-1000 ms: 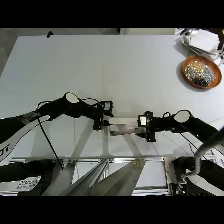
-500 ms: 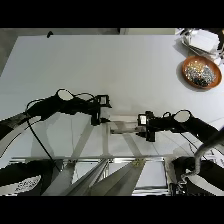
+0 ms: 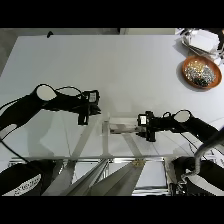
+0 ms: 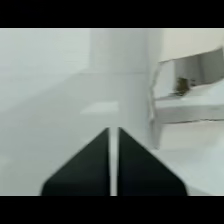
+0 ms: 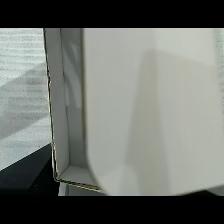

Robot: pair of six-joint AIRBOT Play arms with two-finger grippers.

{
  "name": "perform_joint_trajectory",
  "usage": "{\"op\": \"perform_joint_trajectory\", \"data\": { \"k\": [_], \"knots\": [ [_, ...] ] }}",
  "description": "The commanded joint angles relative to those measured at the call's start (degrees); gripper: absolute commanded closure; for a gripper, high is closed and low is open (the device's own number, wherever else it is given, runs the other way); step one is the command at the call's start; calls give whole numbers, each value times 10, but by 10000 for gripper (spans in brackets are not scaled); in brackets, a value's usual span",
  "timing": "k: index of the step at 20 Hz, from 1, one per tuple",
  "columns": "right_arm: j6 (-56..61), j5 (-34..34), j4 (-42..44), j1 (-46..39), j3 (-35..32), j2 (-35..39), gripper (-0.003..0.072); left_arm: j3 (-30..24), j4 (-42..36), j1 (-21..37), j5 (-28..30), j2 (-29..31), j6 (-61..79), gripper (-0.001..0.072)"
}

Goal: Fold the box and place the chain.

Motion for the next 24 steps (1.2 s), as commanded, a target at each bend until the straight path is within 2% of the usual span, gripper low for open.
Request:
{"op": "perform_joint_trajectory", "data": {
  "k": [1, 4, 6, 8, 10, 12, 15, 17, 19, 24],
  "knots": [
    [0, 1, 0, 0, 0, 0, 220, 0, 30, 2, -105, 61, -60, 705],
    [0, 1, 0, 0, 0, 0, 220, 0, 27, -27, -121, 74, -133, 705],
    [0, 1, 0, 0, 0, 0, 220, -1, 27, -79, -114, 69, -165, 705],
    [0, 1, 0, 0, 0, 0, 220, -1, 20, -146, -72, 58, -195, 705],
    [0, 1, 0, 0, 0, 0, 220, -1, 5, -203, 24, 42, -220, 705],
    [0, 1, 0, 0, 0, 0, 220, -1, 0, -234, 155, 20, -267, 705],
    [0, 1, 0, 0, 0, 0, 220, -1, -36, -236, 301, -15, -335, 705],
    [0, 1, 0, 0, 0, 0, 220, -1, -42, -236, 363, -43, -372, 705],
    [0, 1, 0, 0, 0, 0, 220, -1, -45, -236, 389, -75, -408, 706],
    [0, 1, 0, 0, 0, 0, 220, -1, -46, -236, 389, -130, -454, 706]
  ]
}}
